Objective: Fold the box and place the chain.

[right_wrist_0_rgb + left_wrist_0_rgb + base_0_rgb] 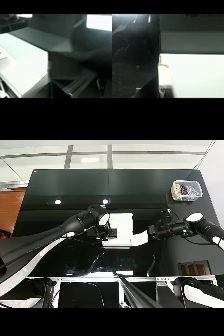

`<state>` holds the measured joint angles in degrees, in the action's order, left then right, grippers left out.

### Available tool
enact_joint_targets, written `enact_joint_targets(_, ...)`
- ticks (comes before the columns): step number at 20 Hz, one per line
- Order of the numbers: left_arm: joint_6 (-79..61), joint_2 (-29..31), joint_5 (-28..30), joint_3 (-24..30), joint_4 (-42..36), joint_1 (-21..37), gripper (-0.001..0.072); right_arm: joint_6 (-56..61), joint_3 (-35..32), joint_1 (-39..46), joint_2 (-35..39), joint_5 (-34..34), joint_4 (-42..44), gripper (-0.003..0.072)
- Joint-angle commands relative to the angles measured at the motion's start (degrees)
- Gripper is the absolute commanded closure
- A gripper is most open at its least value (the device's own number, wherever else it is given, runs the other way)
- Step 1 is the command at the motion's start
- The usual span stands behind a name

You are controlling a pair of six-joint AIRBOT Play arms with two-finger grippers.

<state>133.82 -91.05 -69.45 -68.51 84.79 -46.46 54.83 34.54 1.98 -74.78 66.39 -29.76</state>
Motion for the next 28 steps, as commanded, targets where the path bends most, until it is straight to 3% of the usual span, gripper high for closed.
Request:
enact_joint_targets(1,-0.1,0.0,0.0,0.0,0.0,0.1,0.0680,-1.3,2.8,-0.5,-0.3,4.0,1.0,0.0260)
enact_joint_targets(2,-0.1,0.0,0.0,0.0,0.0,0.1,0.0680,-1.3,2.9,-0.6,-0.3,4.2,0.9,0.0166)
enact_joint_targets(8,-0.1,0.0,0.2,0.0,0.0,0.1,0.0680,-1.2,4.0,-7.3,-0.3,2.4,0.2,0.0173)
enact_joint_targets(14,-0.1,0.0,0.3,0.0,0.0,0.1,0.0680,10.2,8.9,-16.6,-0.3,-3.7,-6.4,0.0200)
enact_joint_targets(20,-0.1,0.0,0.4,0.0,0.0,0.0,0.0680,31.5,13.5,-25.5,-0.3,-7.2,-25.1,0.0201)
enact_joint_targets(22,-0.1,0.0,0.4,0.0,0.0,0.1,0.0680,36.0,14.3,-28.1,-0.3,-7.5,-29.8,0.0342)
enact_joint_targets(28,-0.1,0.0,0.4,0.0,0.0,0.1,0.0680,54.4,19.1,-37.0,-2.1,-6.0,-46.1,0.0342)
